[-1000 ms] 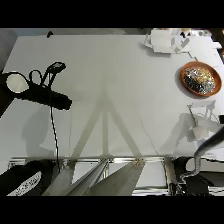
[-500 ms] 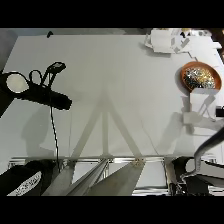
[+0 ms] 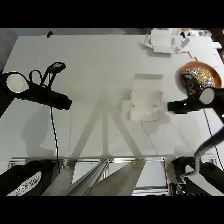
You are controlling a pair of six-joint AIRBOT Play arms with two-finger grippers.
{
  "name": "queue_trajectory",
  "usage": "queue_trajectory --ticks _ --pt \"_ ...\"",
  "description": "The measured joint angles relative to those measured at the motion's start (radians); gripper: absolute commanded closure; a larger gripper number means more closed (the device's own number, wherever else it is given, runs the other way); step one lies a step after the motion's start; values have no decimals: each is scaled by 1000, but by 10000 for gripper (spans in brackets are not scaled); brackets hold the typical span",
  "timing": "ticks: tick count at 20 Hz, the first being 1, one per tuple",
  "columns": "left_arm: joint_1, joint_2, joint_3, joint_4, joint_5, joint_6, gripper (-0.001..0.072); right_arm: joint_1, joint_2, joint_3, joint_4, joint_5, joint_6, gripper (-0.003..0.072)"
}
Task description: Fold the box and place the chain.
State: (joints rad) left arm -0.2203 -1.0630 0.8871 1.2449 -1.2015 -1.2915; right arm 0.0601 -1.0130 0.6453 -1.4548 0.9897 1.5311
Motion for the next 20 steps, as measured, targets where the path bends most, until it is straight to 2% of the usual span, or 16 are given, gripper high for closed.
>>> queue_trajectory --ticks 4,8,12,17,18,19,20 --pt "0 0 0 0 0 0 700 260 63 -102 47 -76 73 667" --pt "0 0 0 -14 30 0 700 460 82 -150 60 -142 143 666" --pt "0 0 0 -80 69 0 697 553 87 -164 63 -174 179 666" --pt "0 0 0 -131 95 80 697 581 89 -168 63 -190 193 666" --pt "0 0 0 -140 98 104 624 584 89 -168 63 -192 194 665" --pt "0 0 0 -145 98 127 400 585 89 -168 63 -193 195 665" --pt "0 -1 0 -149 98 157 224 586 89 -168 64 -193 196 665"
